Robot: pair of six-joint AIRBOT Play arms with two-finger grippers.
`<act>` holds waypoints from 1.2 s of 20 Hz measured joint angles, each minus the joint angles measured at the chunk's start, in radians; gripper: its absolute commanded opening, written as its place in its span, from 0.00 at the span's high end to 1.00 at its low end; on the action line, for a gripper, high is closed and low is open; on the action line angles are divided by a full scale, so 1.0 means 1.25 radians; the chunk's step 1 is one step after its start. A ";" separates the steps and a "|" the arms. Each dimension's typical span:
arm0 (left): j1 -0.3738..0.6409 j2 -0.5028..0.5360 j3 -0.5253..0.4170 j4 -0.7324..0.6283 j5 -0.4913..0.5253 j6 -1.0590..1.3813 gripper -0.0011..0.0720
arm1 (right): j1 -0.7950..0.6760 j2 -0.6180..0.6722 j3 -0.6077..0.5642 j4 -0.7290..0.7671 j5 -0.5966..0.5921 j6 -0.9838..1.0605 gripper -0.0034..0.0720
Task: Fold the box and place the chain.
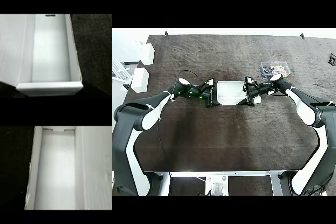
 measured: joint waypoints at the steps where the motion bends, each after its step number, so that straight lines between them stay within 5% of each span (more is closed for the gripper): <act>1: 0.000 0.000 0.000 -0.001 0.002 0.000 0.26 | 0.000 0.000 0.000 0.001 0.004 0.006 0.12; 2: 0.000 0.000 0.000 -0.001 0.002 0.000 0.26 | 0.000 0.000 0.001 -0.002 0.013 0.014 0.02; 17: 0.002 0.000 0.000 -0.002 0.003 -0.003 0.26 | -0.104 0.052 0.005 -0.018 0.084 0.129 0.01; 20: 0.002 0.000 0.000 -0.001 -0.002 -0.003 0.26 | -0.128 0.077 0.005 -0.024 0.106 0.158 0.30; 21: 0.002 0.000 0.000 0.000 -0.003 -0.002 0.26 | -0.134 0.088 0.005 -0.023 0.114 0.165 0.58; 23: 0.002 0.000 0.000 0.000 -0.005 -0.002 0.26 | -0.139 0.112 0.005 -0.013 0.135 0.177 0.94; 24: 0.002 0.000 0.000 0.000 -0.006 -0.002 0.26 | -0.140 0.121 0.005 0.005 0.150 0.183 0.94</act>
